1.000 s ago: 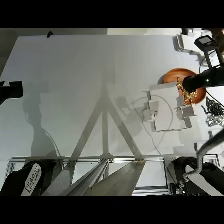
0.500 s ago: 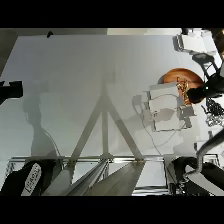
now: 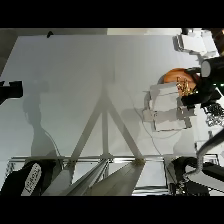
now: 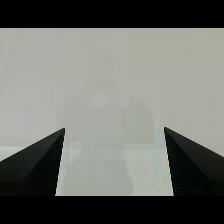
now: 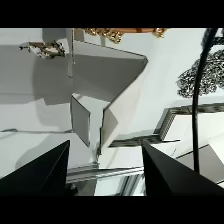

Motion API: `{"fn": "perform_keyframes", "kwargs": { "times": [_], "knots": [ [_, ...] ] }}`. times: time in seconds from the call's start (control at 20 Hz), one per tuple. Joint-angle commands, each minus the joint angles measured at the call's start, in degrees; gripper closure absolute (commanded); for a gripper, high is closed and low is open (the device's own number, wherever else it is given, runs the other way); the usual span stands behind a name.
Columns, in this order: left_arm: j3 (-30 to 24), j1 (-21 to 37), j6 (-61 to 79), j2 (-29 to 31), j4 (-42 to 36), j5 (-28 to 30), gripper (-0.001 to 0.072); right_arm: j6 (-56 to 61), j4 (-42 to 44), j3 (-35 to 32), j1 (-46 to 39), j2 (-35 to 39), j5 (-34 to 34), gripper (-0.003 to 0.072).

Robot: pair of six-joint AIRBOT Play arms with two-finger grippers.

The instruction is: Fold the box and place the chain.

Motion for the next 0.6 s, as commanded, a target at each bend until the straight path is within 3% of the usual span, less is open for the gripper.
{"fn": "perform_keyframes", "kwargs": {
  "times": [0.0,0.05,0.3,0.45,0.55],
  "knots": [
    [0.0,0.04,0.02,0.04,0.0,0.0,0.0016,3.69,-3.41,-0.02,1.14,-3.8,-0.26,0.0252],
    [0.0,0.04,0.02,0.04,0.0,0.0,0.0016,4.61,-3.69,-0.02,1.07,-4.85,0.22,0.0252],
    [0.0,0.04,0.02,0.04,0.0,0.0,0.0016,6.05,-4.79,0.0,1.07,-8.72,-0.2,0.0401],
    [0.0,0.04,0.02,0.04,0.0,0.0,0.0016,6.36,-5.27,0.0,1.07,-10.01,-0.09,0.0675],
    [0.0,0.04,0.02,0.04,0.0,0.0,0.0016,5.92,-5.38,0.0,1.07,-10.01,0.0,0.0675]
  ]
}}
